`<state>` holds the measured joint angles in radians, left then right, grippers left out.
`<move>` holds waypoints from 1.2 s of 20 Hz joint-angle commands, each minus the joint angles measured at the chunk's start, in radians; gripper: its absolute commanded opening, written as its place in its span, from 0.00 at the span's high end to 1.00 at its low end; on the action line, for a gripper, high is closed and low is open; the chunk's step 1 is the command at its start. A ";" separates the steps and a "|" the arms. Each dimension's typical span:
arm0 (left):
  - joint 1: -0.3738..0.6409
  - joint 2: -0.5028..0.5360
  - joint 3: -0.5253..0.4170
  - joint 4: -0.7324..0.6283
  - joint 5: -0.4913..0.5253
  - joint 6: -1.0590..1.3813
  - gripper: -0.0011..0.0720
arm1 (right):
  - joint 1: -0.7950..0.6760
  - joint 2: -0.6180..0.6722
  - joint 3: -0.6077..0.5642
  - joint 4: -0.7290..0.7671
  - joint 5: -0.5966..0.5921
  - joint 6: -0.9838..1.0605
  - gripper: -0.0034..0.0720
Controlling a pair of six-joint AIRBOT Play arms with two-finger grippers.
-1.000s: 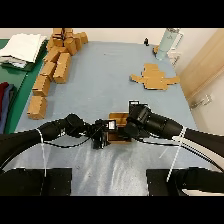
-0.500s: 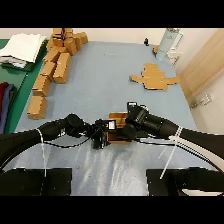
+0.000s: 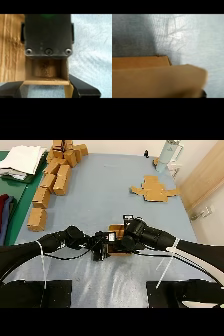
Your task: Fold the box.
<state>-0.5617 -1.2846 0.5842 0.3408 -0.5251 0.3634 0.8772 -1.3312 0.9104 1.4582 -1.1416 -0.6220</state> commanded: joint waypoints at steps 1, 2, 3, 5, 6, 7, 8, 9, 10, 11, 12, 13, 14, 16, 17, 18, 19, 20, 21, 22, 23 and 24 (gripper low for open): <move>0.000 0.000 0.001 0.000 0.000 -0.001 0.27 | -0.001 0.021 0.010 0.019 -0.032 -0.022 0.31; 0.000 0.000 0.001 0.000 0.000 -0.001 0.27 | -0.001 0.040 0.018 0.023 -0.051 -0.026 0.31; 0.000 0.000 0.001 0.000 0.000 -0.001 0.27 | -0.001 0.062 0.025 0.022 -0.071 -0.026 0.31; 0.000 0.000 0.001 0.000 0.000 -0.001 0.27 | -0.001 0.122 0.031 0.021 -0.100 -0.025 0.31; 0.000 0.000 0.001 0.000 0.000 -0.001 0.27 | -0.001 0.149 0.031 0.013 -0.113 -0.025 0.31; 0.000 0.000 0.001 0.000 0.000 -0.001 0.27 | -0.001 0.175 0.031 -0.002 -0.132 -0.022 0.31; 0.000 0.000 0.001 0.000 0.000 -0.001 0.27 | -0.001 0.198 0.032 -0.023 -0.151 -0.018 0.32; 0.000 0.000 0.001 0.000 0.000 -0.001 0.27 | -0.001 0.221 0.032 -0.052 -0.173 -0.006 0.37; 0.000 0.000 0.001 0.000 0.000 -0.001 0.27 | -0.002 0.246 0.032 -0.082 -0.196 -0.002 0.39; 0.000 0.000 0.001 0.000 0.000 -0.001 0.27 | -0.013 0.267 0.031 -0.110 -0.229 0.002 0.42; 0.000 0.000 0.001 0.000 0.000 -0.001 0.27 | -0.037 0.281 0.031 -0.131 -0.268 0.001 0.55; 0.000 0.000 0.001 0.000 0.000 -0.001 0.27 | -0.078 0.286 0.030 -0.164 -0.304 -0.011 0.74; 0.000 0.000 0.001 0.000 0.000 -0.001 0.27 | -0.129 0.285 0.023 -0.186 -0.300 -0.052 0.95; 0.000 0.000 0.001 0.000 0.000 -0.001 0.27 | -0.295 0.254 0.013 -0.139 -0.164 -0.210 0.95; 0.000 0.000 0.001 0.000 0.000 -0.001 0.27 | -0.386 0.227 0.013 -0.054 -0.071 -0.310 0.95; 0.000 0.000 0.001 0.000 0.000 -0.001 0.27 | -0.478 0.194 0.013 0.070 0.026 -0.435 0.95; 0.000 0.000 0.001 0.000 0.000 -0.001 0.27 | -0.570 0.151 0.014 0.234 0.117 -0.578 0.95; 0.000 0.000 0.001 0.000 0.000 -0.001 0.27 | -0.649 0.107 0.015 0.439 0.187 -0.758 0.95; 0.000 0.000 0.001 0.000 0.000 -0.001 0.27 | -0.711 0.065 0.018 0.667 0.209 -0.965 0.95; 0.000 0.000 0.001 0.000 0.000 -0.001 0.27 | -0.759 0.018 0.030 0.877 0.186 -1.179 0.95; 0.000 0.000 0.001 0.000 0.000 0.000 0.27 | -0.792 -0.036 0.053 1.047 0.122 -1.385 0.95; 0.000 0.000 0.001 0.000 0.000 -0.001 0.27 | -0.808 -0.087 0.081 1.124 0.046 -1.522 0.95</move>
